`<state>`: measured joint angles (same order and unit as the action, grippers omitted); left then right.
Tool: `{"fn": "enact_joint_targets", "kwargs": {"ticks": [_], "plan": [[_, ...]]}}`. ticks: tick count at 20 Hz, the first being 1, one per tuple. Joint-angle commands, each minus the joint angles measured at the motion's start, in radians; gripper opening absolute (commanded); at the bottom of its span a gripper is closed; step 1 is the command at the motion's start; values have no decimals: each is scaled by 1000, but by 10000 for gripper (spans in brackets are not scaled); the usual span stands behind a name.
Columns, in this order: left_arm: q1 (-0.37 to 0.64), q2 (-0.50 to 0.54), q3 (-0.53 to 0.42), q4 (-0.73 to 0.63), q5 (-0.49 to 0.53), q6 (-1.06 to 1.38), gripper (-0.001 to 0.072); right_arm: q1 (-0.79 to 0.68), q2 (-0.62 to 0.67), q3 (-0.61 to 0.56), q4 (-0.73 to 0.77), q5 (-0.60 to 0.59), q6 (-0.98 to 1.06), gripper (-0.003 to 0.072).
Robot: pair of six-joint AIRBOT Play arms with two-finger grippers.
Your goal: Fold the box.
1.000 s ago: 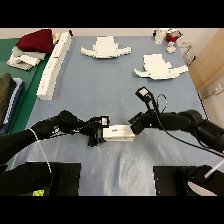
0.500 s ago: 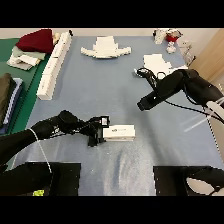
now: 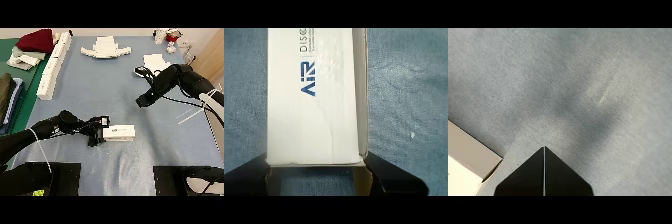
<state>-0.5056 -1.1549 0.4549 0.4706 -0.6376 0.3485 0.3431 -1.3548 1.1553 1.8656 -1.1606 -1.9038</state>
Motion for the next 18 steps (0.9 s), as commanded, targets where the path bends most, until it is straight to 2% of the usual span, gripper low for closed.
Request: {"fn": "enact_joint_targets", "kwargs": {"ticks": [1, 7, 11, 13, 15, 18], "plan": [[0, 0, 0, 0, 2, 2, 513, -1, -4, 3, 0, -2, 0, 6], [3, 16, 1, -2, -32, -15, 513, -1, -4, 3, 0, -2, 0, 6], [60, 140, 1, 87, -71, -276, 513, -1, -4, 3, 0, -2, 0, 6], [154, 229, 1, 184, -137, -424, 513, -1, -4, 3, 0, -2, 0, 6], [298, 312, 0, 288, -229, -547, 513, -1, -4, 4, 0, -2, 0, 5], [596, 414, 0, 356, -365, -603, 513, -1, -4, 3, 0, -2, 0, 6]]}}
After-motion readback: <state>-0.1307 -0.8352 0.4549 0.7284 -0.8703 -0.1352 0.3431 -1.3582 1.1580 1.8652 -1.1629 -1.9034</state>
